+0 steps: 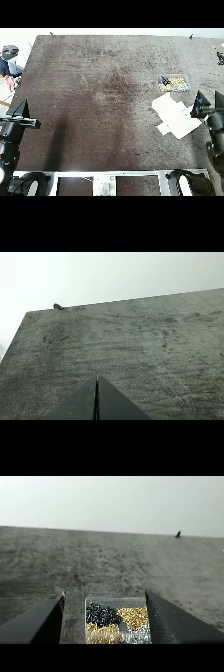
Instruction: Fold the box and place the chain.
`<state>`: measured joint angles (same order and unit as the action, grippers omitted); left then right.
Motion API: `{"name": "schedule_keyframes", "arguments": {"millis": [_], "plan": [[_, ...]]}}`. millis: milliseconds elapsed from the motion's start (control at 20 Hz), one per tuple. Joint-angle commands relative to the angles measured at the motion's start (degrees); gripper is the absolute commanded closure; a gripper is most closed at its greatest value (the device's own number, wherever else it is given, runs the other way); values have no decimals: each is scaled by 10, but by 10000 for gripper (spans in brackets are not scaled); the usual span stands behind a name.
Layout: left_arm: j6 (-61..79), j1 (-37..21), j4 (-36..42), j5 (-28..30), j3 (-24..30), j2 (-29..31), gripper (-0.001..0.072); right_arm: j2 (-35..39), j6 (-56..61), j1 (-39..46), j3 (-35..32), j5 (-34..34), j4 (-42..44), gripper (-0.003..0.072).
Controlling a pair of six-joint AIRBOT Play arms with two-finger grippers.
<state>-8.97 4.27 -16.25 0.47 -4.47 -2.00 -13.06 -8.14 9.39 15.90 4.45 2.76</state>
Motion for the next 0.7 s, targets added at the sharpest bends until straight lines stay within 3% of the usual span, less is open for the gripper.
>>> {"name": "schedule_keyframes", "arguments": {"millis": [0, 100, 200, 300, 450, 650], "plan": [[0, 0, 0, 0, 0, 0, 698, -158, 5, 0, 105, -6, 0, 118], [0, 0, 0, 0, 0, 0, 697, -261, 5, 7, 171, 14, -7, 118], [0, 0, 0, 0, 0, 0, 698, -353, 27, 43, 232, 100, -23, 118], [0, 0, 0, 0, 0, 0, 698, -437, 140, 108, 298, 237, -127, 118], [0, 0, 0, 0, 0, 0, 698, -547, 314, 210, 410, 418, -354, 118], [0, 0, 0, 0, 0, 0, 698, -659, 419, 318, 544, 572, -493, 118]]}}
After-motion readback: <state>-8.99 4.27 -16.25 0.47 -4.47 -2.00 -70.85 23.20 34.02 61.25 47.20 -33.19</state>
